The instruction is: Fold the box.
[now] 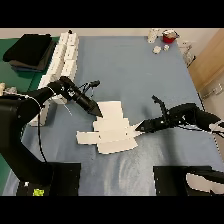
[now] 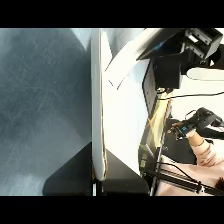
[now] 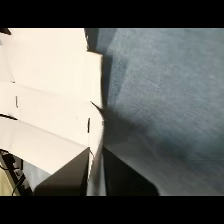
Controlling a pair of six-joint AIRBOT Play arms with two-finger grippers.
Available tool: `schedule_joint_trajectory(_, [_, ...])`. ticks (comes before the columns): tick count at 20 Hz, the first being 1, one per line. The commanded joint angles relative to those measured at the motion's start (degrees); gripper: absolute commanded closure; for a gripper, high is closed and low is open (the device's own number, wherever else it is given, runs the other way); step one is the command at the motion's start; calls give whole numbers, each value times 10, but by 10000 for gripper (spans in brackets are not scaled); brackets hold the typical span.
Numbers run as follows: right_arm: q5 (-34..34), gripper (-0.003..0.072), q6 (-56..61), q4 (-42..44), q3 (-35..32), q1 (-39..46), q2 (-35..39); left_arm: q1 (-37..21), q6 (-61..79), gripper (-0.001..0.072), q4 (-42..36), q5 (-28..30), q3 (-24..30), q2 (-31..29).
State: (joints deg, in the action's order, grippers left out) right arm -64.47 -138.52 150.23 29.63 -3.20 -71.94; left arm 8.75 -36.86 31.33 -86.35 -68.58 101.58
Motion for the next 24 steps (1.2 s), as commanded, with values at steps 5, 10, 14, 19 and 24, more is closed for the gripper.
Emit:
schedule_joint_trajectory(5, [1,444,80,-149,77,0,0,10,46,700,0,-6,-19,-20])
schedule_joint_trajectory(10, [0,443,307,-383,179,7,2,38,163,702,48,53,-15,-113])
schedule_joint_trajectory(14, [20,443,408,-399,233,10,19,83,251,703,47,138,33,-198])
schedule_joint_trajectory(19, [71,443,452,-394,233,9,43,150,376,703,15,326,196,-348])
schedule_joint_trajectory(24, [94,444,467,-380,233,9,43,235,521,703,-44,505,345,-478])
